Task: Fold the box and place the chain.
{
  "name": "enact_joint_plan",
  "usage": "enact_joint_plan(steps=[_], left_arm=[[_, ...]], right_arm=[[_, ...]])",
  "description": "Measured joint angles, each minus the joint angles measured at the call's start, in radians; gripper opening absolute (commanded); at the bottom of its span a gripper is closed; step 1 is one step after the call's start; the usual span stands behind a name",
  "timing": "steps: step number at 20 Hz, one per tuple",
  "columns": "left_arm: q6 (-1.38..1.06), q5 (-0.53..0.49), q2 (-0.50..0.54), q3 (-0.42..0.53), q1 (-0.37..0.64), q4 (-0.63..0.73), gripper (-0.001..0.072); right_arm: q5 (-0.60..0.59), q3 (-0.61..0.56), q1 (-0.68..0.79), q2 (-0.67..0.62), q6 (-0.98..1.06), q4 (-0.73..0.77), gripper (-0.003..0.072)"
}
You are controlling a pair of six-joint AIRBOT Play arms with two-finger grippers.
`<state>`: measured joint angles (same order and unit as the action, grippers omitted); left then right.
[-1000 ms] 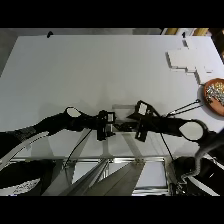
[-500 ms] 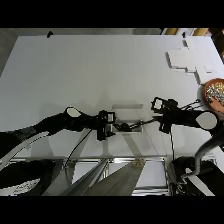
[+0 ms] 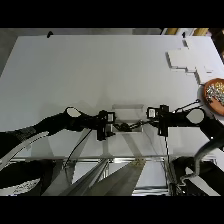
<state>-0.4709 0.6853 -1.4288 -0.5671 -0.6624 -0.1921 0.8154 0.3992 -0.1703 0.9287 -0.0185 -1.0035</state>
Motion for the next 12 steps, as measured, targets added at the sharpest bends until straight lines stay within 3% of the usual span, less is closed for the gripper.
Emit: enact_joint_plan(steps=[7, 12], left_arm=[[0.000, 0.000, 0.000, 0.000, 0.000, 0.000, 0.0254], [0.000, 0.000, 0.000, 0.000, 0.000, 0.000, 0.0254]], right_arm=[[-0.031, -0.001, -0.004, 0.084, -0.143, 0.085, 0.0175], [-0.042, -0.001, -0.004, 0.110, -0.187, 0.110, 0.0030]])
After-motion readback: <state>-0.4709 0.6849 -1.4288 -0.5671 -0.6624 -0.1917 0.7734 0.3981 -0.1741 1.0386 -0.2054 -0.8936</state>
